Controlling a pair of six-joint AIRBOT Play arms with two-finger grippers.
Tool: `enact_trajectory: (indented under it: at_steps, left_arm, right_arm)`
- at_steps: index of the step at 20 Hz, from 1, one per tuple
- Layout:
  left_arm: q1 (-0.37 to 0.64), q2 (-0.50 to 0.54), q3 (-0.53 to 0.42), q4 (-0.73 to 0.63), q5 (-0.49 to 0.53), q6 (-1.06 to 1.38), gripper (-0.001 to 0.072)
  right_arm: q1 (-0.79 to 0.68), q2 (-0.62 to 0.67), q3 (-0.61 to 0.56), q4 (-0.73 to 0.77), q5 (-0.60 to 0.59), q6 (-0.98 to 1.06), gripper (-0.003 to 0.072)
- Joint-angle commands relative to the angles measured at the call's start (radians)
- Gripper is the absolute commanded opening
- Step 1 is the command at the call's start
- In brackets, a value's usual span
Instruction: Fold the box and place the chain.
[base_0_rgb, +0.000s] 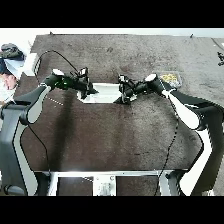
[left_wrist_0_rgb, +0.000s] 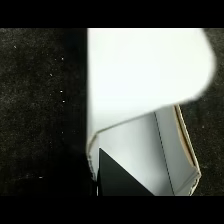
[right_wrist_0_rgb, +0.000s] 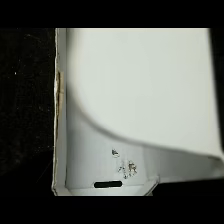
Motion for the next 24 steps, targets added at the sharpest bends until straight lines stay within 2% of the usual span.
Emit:
enact_trajectory:
  at_steps: [1, 24]
  left_arm:
    - [0.0, 0.0, 0.0, 0.0, 0.0, 0.0, 0.0011]
    - [0.0, 0.0, 0.0, -0.003, -0.011, 0.0, 0.0014]
  right_arm:
    - [-0.001, 0.0, 0.001, 0.002, -0.015, 0.001, 0.0469]
    - [-0.001, 0.0, 0.001, 0.002, -0.016, 0.001, 0.0469]
